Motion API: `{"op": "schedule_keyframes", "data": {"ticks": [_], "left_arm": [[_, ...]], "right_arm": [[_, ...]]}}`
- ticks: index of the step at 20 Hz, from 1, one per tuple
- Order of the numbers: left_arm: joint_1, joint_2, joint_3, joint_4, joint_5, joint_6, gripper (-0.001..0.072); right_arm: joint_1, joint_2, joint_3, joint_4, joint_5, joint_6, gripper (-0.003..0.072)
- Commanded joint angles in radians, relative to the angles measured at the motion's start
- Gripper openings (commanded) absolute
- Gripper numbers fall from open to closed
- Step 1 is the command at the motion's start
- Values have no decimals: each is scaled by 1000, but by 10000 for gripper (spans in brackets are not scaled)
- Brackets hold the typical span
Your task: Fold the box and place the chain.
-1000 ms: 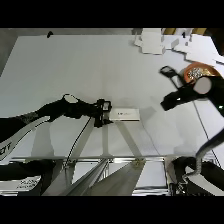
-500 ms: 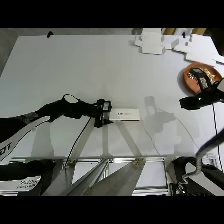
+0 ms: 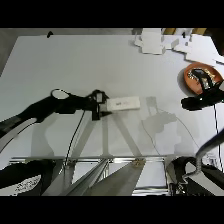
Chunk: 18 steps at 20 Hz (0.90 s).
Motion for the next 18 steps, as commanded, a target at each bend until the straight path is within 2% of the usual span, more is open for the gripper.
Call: {"op": "schedule_keyframes", "data": {"ticks": [1,6,10,13,15,16,18], "left_arm": [[105,170,1,73,55,-272,214],[346,427,1,415,45,-864,214],[547,576,1,788,-61,-1357,215],[674,623,0,1030,-217,-1569,215],[741,622,-1,1122,-302,-1625,215],[769,621,-4,1142,-321,-1624,215],[818,621,-23,1152,-289,-1619,214]], "right_arm": [[-1,1,0,0,1,0,15],[-1,1,0,0,1,0,15],[-1,1,0,0,1,0,15],[-1,1,0,0,1,0,15],[-1,1,0,0,1,0,15],[-1,1,0,0,1,0,15],[-1,1,0,0,1,0,15]]}}
